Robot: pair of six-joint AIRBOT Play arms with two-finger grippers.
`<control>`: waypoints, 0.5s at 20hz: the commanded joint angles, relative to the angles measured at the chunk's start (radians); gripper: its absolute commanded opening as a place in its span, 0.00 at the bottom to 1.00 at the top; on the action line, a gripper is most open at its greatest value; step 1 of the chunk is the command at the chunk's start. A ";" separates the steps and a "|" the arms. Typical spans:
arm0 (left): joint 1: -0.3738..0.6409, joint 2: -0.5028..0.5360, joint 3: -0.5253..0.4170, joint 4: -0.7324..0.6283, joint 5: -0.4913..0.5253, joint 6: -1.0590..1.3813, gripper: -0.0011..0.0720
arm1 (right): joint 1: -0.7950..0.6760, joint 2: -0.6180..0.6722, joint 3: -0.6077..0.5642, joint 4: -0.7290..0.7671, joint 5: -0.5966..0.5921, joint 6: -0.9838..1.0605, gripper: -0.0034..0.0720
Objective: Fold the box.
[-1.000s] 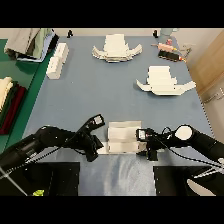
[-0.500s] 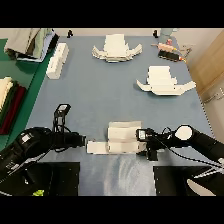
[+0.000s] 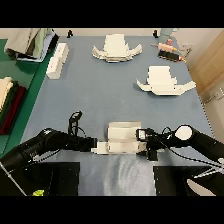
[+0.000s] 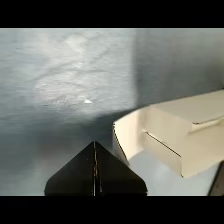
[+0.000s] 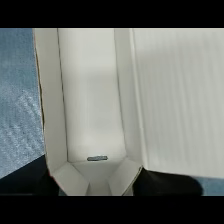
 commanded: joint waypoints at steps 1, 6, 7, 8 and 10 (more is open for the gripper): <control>-0.024 -0.047 -0.001 -0.203 0.050 0.158 0.04 | 0.001 0.000 0.001 0.000 0.000 0.000 0.72; -0.064 -0.026 0.029 -0.206 0.066 0.158 0.04 | 0.001 0.000 0.001 0.000 0.000 0.000 0.72; -0.064 -0.022 0.036 -0.206 0.066 0.158 0.04 | 0.001 0.001 0.001 0.000 0.000 0.000 0.72; -0.064 -0.021 0.047 -0.206 0.064 0.165 0.04 | 0.001 0.000 0.001 0.000 0.000 0.000 0.72; -0.064 -0.021 0.070 -0.205 0.041 0.211 0.04 | 0.001 0.000 0.001 0.000 0.000 0.000 0.72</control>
